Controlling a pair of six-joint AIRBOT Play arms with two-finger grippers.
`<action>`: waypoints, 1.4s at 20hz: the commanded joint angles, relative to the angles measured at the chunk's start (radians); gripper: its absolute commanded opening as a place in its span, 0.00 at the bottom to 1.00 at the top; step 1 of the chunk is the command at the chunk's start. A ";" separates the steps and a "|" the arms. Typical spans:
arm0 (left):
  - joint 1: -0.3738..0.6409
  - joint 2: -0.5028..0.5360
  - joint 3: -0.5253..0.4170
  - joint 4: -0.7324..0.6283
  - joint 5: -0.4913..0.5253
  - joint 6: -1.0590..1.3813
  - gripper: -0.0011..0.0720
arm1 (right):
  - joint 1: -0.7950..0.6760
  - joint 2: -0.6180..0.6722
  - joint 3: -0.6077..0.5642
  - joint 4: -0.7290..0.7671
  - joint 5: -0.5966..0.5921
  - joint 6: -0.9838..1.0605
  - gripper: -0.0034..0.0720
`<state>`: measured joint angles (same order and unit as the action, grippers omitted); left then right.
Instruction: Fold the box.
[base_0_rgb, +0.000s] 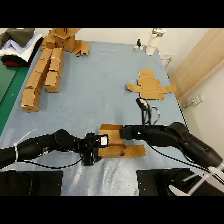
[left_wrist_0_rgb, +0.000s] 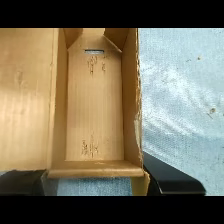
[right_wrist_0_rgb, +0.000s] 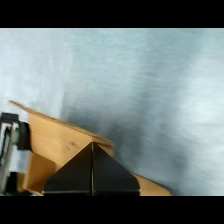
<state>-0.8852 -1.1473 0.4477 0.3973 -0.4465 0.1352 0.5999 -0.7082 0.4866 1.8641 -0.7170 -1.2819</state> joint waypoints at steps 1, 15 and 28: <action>0.000 0.000 0.000 0.000 0.002 -0.001 0.72 | -0.027 0.172 0.008 -0.196 -0.311 -0.006 0.05; 0.000 0.000 0.000 -0.001 0.002 -0.001 0.72 | -0.019 0.139 -0.106 0.047 -0.262 -1.070 0.74; 0.000 0.000 0.000 0.000 0.002 -0.001 0.72 | 0.087 0.036 -0.106 0.100 -0.057 -1.189 0.30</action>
